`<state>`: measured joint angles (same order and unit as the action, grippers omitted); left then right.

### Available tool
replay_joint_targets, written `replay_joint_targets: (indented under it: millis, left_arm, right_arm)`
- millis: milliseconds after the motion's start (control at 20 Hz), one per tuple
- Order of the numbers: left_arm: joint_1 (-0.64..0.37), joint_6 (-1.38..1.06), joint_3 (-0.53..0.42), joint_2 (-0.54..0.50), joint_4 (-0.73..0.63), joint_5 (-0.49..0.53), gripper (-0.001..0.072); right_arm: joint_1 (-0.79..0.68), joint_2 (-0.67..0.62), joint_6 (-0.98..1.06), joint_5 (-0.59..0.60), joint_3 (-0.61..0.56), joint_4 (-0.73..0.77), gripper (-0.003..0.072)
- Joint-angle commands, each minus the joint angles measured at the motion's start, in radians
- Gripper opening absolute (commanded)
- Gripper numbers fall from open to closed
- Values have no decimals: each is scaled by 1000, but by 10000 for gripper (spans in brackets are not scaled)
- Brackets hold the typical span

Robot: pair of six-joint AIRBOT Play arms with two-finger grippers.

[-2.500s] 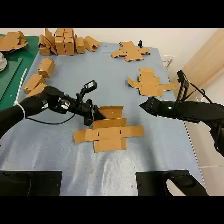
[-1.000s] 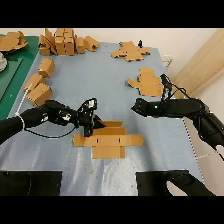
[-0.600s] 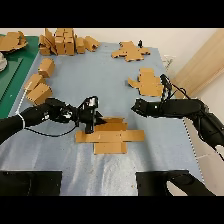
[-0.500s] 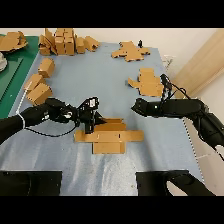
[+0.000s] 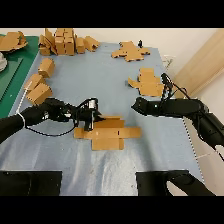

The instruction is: Fold the box.

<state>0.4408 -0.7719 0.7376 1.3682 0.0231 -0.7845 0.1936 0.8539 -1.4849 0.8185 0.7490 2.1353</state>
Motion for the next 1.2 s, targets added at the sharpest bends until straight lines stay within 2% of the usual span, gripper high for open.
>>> replay_joint_targets:
  millis: [0, 100, 300, 600, 1150]
  left_arm:
    - [-6, -103, 1, 3, -72, 15, 13]
    - [-12, -93, 0, 15, -70, 5, 13]
    - [-14, -76, -19, 29, -68, -81, 13]
    - [-14, -44, -64, 29, -41, -82, 13]
    - [-10, -42, -66, 27, -11, -93, 13]
  right_arm:
    - [1, 1, 0, -7, 0, 0, 5]
    - [1, 1, 0, -7, 0, 0, 4]
    - [1, 1, 1, -7, 0, 0, 4]
    - [1, 1, 1, -7, 0, 0, 4]
    - [2, 1, 0, -6, 0, 8, 4]
